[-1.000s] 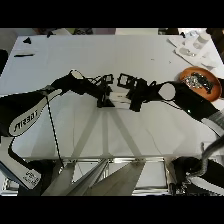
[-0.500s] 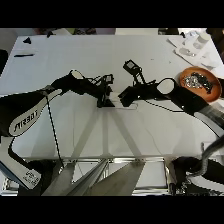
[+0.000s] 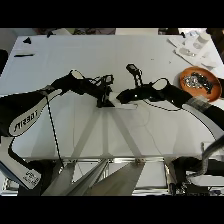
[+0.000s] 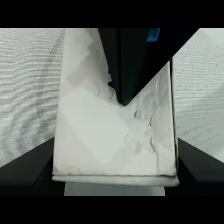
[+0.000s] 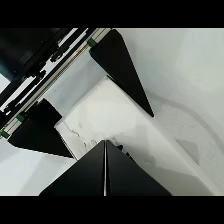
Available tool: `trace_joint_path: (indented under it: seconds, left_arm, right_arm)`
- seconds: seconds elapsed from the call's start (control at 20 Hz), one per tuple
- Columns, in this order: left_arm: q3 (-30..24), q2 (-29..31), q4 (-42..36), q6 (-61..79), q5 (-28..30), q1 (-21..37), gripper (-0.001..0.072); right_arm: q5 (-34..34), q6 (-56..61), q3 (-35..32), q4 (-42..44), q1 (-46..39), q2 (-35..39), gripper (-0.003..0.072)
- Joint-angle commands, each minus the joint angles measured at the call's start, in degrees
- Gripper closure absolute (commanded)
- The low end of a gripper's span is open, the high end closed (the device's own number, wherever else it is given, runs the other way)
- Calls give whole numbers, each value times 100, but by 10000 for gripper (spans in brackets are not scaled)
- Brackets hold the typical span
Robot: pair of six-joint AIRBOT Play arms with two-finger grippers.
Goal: Fold the box and place the chain.
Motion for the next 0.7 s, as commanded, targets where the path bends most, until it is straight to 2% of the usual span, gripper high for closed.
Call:
trace_joint_path:
  seconds: [0.0,0.2,0.45,0.55,0.65]
  left_arm:
    - [0,4,-15,-22,0,0,453]
    - [-2,2,-15,-22,0,0,453]
    - [0,2,-15,-22,4,0,453]
    - [-2,2,-15,-22,0,0,453]
    - [0,4,-15,-22,2,0,453]
  right_arm:
    - [214,11,-7,-111,-2,-55,680]
    - [-4,13,-2,-79,-4,125,679]
    - [-586,-4,138,-291,-4,1150,678]
    - [-802,37,138,-1078,-4,1711,678]
    - [-839,396,138,-2264,-4,2216,678]
